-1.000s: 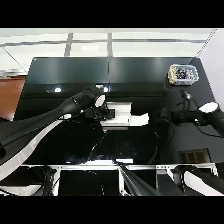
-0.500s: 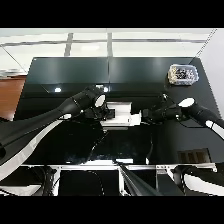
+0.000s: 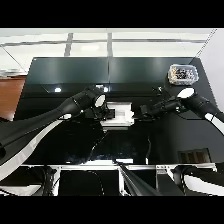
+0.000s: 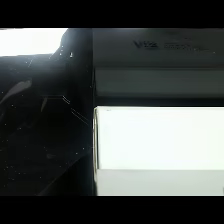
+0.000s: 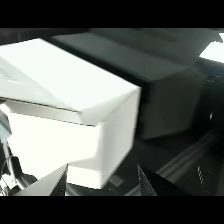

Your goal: Fold the box and place the chain.

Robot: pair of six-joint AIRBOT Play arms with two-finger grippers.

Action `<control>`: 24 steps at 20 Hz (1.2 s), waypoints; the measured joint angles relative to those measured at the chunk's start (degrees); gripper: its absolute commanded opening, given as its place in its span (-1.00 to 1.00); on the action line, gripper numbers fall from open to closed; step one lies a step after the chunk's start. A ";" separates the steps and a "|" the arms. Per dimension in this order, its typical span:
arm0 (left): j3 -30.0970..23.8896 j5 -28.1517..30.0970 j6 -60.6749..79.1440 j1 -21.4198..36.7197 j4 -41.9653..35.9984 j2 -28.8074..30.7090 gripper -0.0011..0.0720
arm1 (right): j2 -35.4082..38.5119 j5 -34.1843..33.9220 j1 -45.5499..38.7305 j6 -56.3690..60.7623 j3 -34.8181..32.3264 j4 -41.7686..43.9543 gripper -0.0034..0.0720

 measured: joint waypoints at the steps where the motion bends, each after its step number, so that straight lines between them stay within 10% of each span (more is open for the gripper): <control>1: 0.00 0.00 0.00 0.00 0.00 0.00 -0.89 | 0.00 -0.07 0.70 0.15 0.50 0.02 0.35; 4: 0.00 0.00 0.00 0.00 0.00 0.00 -0.89 | 0.00 -1.40 3.41 2.23 2.40 -1.16 -0.02; 24: 0.00 0.00 0.02 0.00 0.00 0.00 -0.89 | -0.39 -12.44 21.62 36.17 9.94 -30.93 -0.02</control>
